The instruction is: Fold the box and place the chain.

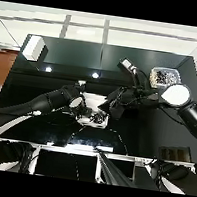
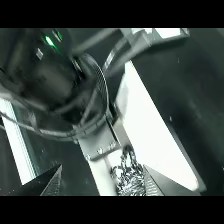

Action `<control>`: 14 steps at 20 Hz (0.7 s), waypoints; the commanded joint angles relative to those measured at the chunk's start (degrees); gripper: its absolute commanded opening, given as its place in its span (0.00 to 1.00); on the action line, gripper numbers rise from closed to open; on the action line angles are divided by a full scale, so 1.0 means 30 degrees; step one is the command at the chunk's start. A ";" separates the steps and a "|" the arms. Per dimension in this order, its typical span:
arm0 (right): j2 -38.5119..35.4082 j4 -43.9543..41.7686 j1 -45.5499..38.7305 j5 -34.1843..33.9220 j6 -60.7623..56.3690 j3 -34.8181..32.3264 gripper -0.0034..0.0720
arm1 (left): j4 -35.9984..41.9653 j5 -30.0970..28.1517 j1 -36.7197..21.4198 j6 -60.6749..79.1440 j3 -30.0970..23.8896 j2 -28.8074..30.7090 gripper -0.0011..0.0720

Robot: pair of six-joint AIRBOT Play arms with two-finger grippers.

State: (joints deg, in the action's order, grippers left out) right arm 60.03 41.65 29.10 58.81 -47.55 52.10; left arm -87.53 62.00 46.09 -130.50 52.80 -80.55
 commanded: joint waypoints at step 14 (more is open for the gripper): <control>0.1020 0.2084 -0.0554 -0.5311 1.2262 -0.6900 0.82 | -0.0015 -0.0007 -0.0007 0.0000 0.0015 -0.0007 0.06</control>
State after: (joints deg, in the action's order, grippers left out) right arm 61.84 54.96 25.02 49.98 -23.20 34.52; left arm -87.55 62.02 46.09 -130.50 52.80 -80.55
